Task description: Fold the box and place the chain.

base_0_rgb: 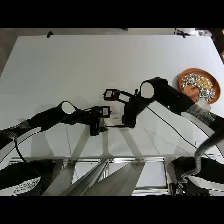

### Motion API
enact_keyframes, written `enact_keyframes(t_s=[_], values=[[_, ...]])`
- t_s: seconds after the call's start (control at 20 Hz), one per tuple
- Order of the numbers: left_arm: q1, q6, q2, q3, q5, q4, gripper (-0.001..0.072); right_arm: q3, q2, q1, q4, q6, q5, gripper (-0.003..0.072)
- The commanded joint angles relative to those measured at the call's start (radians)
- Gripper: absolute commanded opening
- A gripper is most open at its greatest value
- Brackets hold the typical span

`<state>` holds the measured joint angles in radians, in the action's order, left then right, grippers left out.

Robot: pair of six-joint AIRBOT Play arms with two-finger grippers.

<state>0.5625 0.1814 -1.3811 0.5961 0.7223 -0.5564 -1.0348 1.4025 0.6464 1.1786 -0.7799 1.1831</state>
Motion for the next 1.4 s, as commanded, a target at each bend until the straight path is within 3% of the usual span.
enact_keyframes(t_s=[0.0,0.25,0.45,0.85,0.9,0.95,1.0,1.15,1.35], values=[[0.0,-0.003,0.001,0.0,0.001,0.002,0.0224,0.007,0.0,0.023,-0.01,-0.002,0.005,0.0314],[0.0,-0.003,0.001,0.0,0.0,0.002,0.0224,0.007,-0.041,0.026,0.014,-0.001,-0.001,0.0318],[0.0,-0.003,0.001,0.0,0.0,0.002,0.0224,0.007,-0.092,0.026,0.029,-0.002,-0.023,0.0479],[0.0,-0.003,0.001,0.0,0.0,0.002,0.0224,0.006,-0.17,0.018,0.054,-0.005,-0.024,0.0477],[0.0,-0.003,0.001,0.0,0.0,0.002,0.0224,0.006,-0.194,0.006,0.053,-0.019,-0.024,0.0435],[0.0,-0.003,0.001,0.0,0.0,0.002,0.0224,0.006,-0.217,-0.008,0.051,-0.035,-0.024,0.0262],[0.0,-0.003,0.001,0.0,0.0,0.002,0.0224,0.006,-0.24,-0.024,0.04,-0.033,-0.026,0.0002],[0.0,-0.003,0.001,0.0,0.0,0.002,0.0224,0.014,-0.265,-0.078,-0.172,-0.035,-0.053,0.0007],[0.0,-0.003,0.001,0.0,0.001,0.002,0.0224,0.192,-0.265,-0.064,-0.499,0.077,-0.285,0.0006]])
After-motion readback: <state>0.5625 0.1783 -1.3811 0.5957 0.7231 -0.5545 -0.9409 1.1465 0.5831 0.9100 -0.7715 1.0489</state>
